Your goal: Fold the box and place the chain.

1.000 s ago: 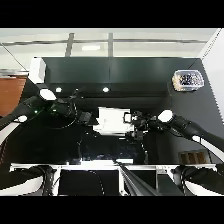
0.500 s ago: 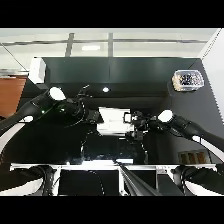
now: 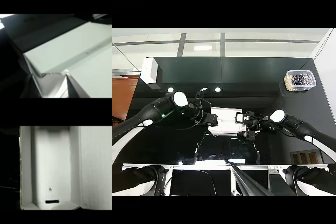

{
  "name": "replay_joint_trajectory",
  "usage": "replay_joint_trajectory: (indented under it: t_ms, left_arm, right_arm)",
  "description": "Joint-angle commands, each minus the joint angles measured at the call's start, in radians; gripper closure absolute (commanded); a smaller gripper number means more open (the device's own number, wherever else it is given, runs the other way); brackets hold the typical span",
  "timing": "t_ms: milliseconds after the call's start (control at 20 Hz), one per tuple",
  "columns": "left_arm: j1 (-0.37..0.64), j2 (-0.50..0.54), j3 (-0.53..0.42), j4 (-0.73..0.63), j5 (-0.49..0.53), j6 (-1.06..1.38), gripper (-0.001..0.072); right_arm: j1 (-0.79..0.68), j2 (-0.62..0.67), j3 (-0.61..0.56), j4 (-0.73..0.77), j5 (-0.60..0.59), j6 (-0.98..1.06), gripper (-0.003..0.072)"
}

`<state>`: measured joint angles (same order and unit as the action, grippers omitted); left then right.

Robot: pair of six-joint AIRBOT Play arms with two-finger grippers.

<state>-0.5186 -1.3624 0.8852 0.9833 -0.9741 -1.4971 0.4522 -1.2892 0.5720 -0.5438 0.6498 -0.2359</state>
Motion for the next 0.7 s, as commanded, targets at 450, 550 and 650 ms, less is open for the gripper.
replay_joint_trajectory:
  t_ms: [450, 550, 650]
  left_arm:
    - [-0.206, -0.051, 0.117, 0.499, -0.021, -0.526, 0.0225]
    - [-0.239, -0.091, 0.161, 0.511, -0.060, -0.585, 0.0225]
    - [-0.265, -0.116, 0.183, 0.536, -0.087, -0.660, 0.0225]
  right_arm:
    - [0.001, -0.001, 0.000, 0.000, 0.000, 0.000, 0.0259]
    - [0.001, -0.001, 0.000, 0.000, 0.000, 0.000, 0.0259]
    - [0.001, -0.001, 0.000, 0.000, 0.000, 0.000, 0.0259]
